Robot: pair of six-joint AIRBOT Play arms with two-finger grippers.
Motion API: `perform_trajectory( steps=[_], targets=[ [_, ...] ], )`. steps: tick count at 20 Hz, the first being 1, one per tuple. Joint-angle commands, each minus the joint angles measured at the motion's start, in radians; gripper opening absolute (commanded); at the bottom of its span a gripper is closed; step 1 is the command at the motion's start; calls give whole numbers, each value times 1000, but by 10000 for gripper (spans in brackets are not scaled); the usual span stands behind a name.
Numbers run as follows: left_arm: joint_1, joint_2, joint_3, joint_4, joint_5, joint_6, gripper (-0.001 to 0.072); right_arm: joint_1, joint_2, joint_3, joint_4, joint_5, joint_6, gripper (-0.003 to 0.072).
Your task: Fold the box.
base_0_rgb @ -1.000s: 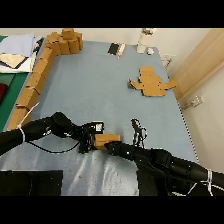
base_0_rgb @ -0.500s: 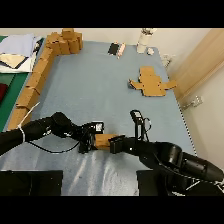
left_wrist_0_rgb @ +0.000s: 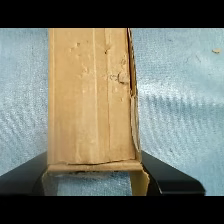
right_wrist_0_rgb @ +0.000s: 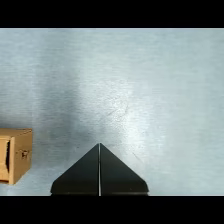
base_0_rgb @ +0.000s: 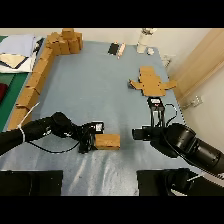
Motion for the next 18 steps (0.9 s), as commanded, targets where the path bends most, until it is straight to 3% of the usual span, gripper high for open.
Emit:
perform_trajectory(
  steps=[1,9,11,15,18],
  targets=[
    [0,-1,1,0,0,1,439,-12,-42,11,19,-18,6,4],
    [1,24,3,0,-4,-11,439,-13,-160,11,14,23,76,4],
    [3,56,25,1,9,-110,439,-13,-170,11,2,23,90,4],
    [26,84,97,1,196,-252,440,-15,-169,11,-47,23,131,4],
    [93,61,144,0,491,-288,441,-15,-169,11,-61,23,132,4]
  ],
)
